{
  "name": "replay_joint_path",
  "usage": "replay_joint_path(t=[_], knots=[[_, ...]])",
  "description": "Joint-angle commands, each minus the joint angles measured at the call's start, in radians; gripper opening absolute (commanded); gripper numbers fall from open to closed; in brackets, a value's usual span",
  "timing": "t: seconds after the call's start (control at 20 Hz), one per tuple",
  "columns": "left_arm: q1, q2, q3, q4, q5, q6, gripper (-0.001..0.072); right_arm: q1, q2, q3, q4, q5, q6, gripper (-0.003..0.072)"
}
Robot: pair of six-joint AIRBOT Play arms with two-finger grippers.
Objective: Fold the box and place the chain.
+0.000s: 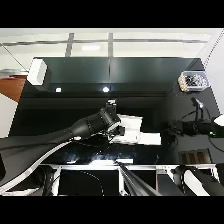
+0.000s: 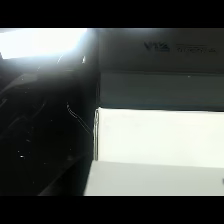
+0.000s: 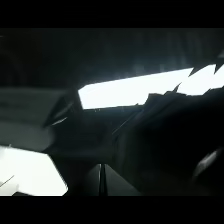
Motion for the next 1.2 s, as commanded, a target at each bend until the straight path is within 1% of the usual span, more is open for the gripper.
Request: replay_joint_path(t=[0.0,0.1,0.3,0.4,0.45,0.5,0.55,0.65,0.75,0.9,1.0,1.15], knots=[[0.001,0.000,0.000,-0.001,-0.001,-0.001,0.0028,-0.018,-0.095,-0.078,0.108,0.081,-0.014,0.0038],[0.001,0.000,0.000,-0.001,0.000,-0.001,0.0028,0.031,-0.132,-0.085,0.126,0.084,-0.032,0.0038],[0.001,0.000,0.000,-0.001,0.000,-0.001,0.0028,0.137,-0.157,-0.085,0.256,0.072,-0.099,0.0038],[0.001,0.000,0.000,-0.001,0.000,-0.001,0.0028,0.182,-0.158,-0.084,0.315,0.076,-0.174,0.0039],[0.001,0.000,0.000,-0.001,0.000,-0.001,0.0028,0.195,-0.158,-0.084,0.356,0.094,-0.209,0.0057],[0.001,0.000,0.000,-0.001,0.001,-0.001,0.0028,0.197,-0.158,-0.084,0.396,0.111,-0.234,0.0298],[0.001,0.000,0.000,-0.001,0.001,-0.001,0.0028,0.197,-0.158,-0.084,0.429,0.130,-0.254,0.0514],[0.001,0.000,0.000,-0.001,0.000,-0.001,0.0028,0.197,-0.158,-0.084,0.463,0.158,-0.291,0.0513],[0.001,0.000,0.000,-0.001,0.001,-0.001,0.0028,0.198,-0.158,-0.084,0.464,0.171,-0.291,0.0513],[0.001,0.000,0.000,-0.001,0.000,-0.001,0.0028,0.249,-0.158,-0.083,0.463,0.156,-0.290,0.0514],[0.001,0.000,0.000,-0.001,0.000,-0.001,0.0028,0.312,-0.158,-0.083,0.463,0.097,-0.251,0.0513],[0.001,0.000,0.000,-0.001,0.000,-0.001,0.0028,0.410,-0.158,-0.078,0.460,-0.033,-0.175,0.0509]])
